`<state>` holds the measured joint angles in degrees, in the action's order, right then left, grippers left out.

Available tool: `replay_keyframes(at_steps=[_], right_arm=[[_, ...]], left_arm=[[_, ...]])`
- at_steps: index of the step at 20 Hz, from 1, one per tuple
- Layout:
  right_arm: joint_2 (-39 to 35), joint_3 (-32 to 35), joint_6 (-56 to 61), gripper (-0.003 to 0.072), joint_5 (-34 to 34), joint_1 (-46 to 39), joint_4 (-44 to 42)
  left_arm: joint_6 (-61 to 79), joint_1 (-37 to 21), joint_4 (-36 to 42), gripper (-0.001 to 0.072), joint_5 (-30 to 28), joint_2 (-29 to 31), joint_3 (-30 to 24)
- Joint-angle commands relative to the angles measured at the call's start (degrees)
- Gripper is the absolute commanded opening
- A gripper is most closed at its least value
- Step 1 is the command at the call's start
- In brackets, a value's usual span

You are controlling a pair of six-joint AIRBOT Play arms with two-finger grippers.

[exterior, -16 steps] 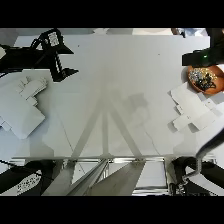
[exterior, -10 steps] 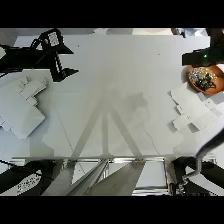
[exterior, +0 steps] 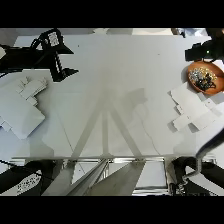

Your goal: Fold the box and place the chain.

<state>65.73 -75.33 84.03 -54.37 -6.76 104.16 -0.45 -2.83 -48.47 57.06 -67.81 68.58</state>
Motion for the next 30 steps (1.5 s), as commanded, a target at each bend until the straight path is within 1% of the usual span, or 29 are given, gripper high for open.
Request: replay_keyframes(at_steps=[1, 3, 5, 7, 10, 12, 15, 18, 20, 22, 25, 26, 27, 28, 29, 30], right_arm=[[0.5, -0.02, -2.03, 0.0281, 1.42, -6.23, 1.95], [1.55, -0.02, -2.54, 0.0301, -0.33, -12.85, 1.68], [3.63, 0.0, -6.88, 0.0324, -2.62, -19.63, -0.52], [6.01, -0.02, -12.09, 0.0324, -4.92, -26.01, -3.61], [10.86, 0.0, -18.93, 0.0326, -10.12, -33.66, -5.33], [14.6, -0.02, -23.63, 0.0339, -12.15, -37.05, -7.15], [19.76, -0.02, -28.59, 0.0341, -11.34, -39.01, -6.21], [24.57, -0.02, -29.57, 0.034, -8.83, -39.08, -3.5], [27.23, -0.02, -30.56, 0.034, -7.3, -39.08, -3.65], [28.96, -0.02, -31.36, 0.034, -5.29, -39.08, -3.65], [29.57, -0.02, -32.59, 0.0339, -2.29, -39.06, -3.93], [29.57, -0.02, -33.79, 0.0325, -2.19, -39.08, -4.48], [29.57, -0.02, -34.82, 0.025, -2.56, -39.08, -5.33], [29.57, -0.02, -35.93, 0.0205, -3.21, -39.08, -6.19], [29.57, -0.02, -36.61, 0.0136, -4.13, -39.06, -6.71], [29.55, -0.02, -36.59, 0.0051, -4.85, -39.06, -7.02]], left_arm=[[0.02, -0.02, 0.0, 0.0697, -0.02, 0.04, 0.07], [0.02, -0.02, -0.02, 0.0697, -0.02, 0.04, 0.07], [0.02, -0.02, -0.02, 0.0697, -0.02, 0.04, 0.07], [0.02, -0.02, -0.02, 0.0697, -0.02, 0.04, 0.04], [0.02, -0.02, -0.02, 0.0697, -0.02, 0.04, 0.07], [0.02, -0.02, -0.02, 0.0697, -0.02, 0.04, 0.04], [0.02, -0.02, -0.02, 0.0697, -0.02, 0.04, 0.04], [0.02, -0.02, -0.02, 0.0697, -0.02, 0.04, 0.07], [0.02, -0.02, -0.02, 0.0697, 0.0, 0.04, 0.07], [0.02, -0.02, -0.02, 0.0697, 0.0, 0.04, 0.07], [0.02, -0.02, -0.02, 0.0697, 0.0, 0.04, 0.07], [0.02, -0.02, -0.02, 0.0697, 0.0, 0.04, 0.04], [0.02, -0.02, -0.02, 0.0697, 0.0, 0.04, 0.07], [0.02, -0.02, -0.02, 0.0697, 0.0, 0.04, 0.07], [0.02, -0.02, -0.02, 0.0697, 0.0, 0.04, 0.07], [0.02, -0.02, -0.02, 0.0697, 0.0, 0.04, 0.04]])
